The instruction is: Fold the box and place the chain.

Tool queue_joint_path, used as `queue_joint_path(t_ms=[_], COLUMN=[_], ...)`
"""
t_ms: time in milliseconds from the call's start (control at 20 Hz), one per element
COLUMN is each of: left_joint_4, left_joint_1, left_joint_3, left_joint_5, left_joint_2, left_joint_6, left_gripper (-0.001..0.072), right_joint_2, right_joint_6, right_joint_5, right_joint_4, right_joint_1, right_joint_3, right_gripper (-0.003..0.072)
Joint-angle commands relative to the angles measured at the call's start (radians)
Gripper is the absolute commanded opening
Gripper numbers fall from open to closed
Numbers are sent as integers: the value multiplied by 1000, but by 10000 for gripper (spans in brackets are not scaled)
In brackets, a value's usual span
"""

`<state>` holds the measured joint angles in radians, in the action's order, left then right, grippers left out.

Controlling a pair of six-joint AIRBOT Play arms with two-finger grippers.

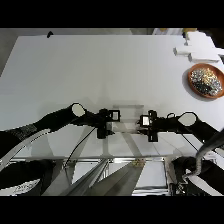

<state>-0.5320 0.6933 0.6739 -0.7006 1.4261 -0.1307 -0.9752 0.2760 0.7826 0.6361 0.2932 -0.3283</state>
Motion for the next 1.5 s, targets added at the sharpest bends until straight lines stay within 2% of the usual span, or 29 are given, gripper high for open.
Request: queue_joint_path(t_ms=[0, 200, 350, 450, 600, 700, 850, 950, 1200, 1450], left_joint_4=[0, 0, 0, 0, 0, 0, 0, 0, 0, 0], left_joint_1=[0, 0, 0, 0, 0, 0, 0, 0, 0, 0], left_joint_3=[0, 0, 0, 0, 0, 0, 0, 0, 0, 0], left_joint_5=[1, 1, 1, 1, 1, 1, 1, 1, 1, 1], left_joint_2=[0, 0, 0, 0, 0, 0, 0, 0, 0, 0], left_joint_6=[0, 0, 0, 0, 0, 0, 0, 0, 0, 0], left_gripper=[180, 180, 180, 180, 180, 180, 180, 180, 180, 180], right_joint_2=[35, 201, 311, 343, 341, 328, 264, 206, 97, 58], right_joint_6=[-143, -505, -833, -923, -1086, -1256, -1490, -1538, -1492, -1413], right_joint_5=[2, 50, 28, 25, -12, -31, 33, 93, 145, 184], right_joint_4=[42, 214, 281, 285, 304, 389, 537, 565, 393, 330], right_joint_1=[0, 0, -4, -68, -232, -261, -282, -287, -286, -269], right_joint_3=[0, 0, 0, -2, -5, -5, -5, -5, -2, -2], right_gripper=[314, 27, 19, 19, 19, 19, 19, 19, 19, 19])
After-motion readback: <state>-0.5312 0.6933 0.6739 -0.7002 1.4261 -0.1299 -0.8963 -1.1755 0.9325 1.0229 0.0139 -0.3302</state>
